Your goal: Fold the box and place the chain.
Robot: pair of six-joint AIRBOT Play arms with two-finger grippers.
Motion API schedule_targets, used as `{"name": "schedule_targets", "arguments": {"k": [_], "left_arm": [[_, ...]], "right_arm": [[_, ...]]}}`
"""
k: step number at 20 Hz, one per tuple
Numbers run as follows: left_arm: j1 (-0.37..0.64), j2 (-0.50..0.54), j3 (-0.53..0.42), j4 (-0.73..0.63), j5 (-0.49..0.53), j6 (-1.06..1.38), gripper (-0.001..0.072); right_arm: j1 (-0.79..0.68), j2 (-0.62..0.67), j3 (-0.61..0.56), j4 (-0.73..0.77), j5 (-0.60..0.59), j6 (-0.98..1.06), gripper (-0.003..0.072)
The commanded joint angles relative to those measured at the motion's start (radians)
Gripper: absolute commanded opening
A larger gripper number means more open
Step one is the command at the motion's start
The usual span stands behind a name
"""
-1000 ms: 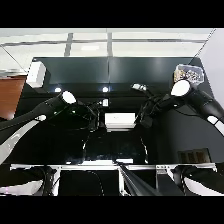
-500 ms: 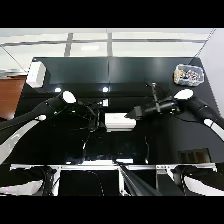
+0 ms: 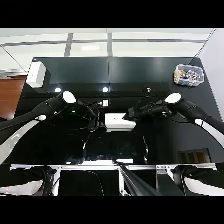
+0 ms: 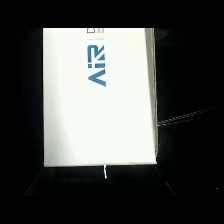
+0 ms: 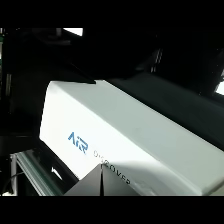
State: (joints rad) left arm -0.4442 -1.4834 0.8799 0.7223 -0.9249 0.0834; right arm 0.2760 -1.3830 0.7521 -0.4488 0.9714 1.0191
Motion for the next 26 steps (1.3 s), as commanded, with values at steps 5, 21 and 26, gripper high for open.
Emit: {"name": "schedule_targets", "arguments": {"k": [5, 21, 26], "left_arm": [[0.000, 0.001, 0.001, -0.001, 0.001, -0.002, 0.0447], [0.003, 0.134, 0.102, 0.145, -0.114, -0.146, 0.0717], [-0.053, 0.110, 0.168, 0.001, -0.089, -0.215, 0.0714]], "right_arm": [[0.001, -0.005, 0.009, -0.084, -0.011, -0.031, 0.0013], [-0.413, 0.272, 0.156, -0.155, 0.459, -0.003, 0.0013], [-0.424, 0.272, 0.155, -0.154, 0.421, -0.006, 0.0013]]}}
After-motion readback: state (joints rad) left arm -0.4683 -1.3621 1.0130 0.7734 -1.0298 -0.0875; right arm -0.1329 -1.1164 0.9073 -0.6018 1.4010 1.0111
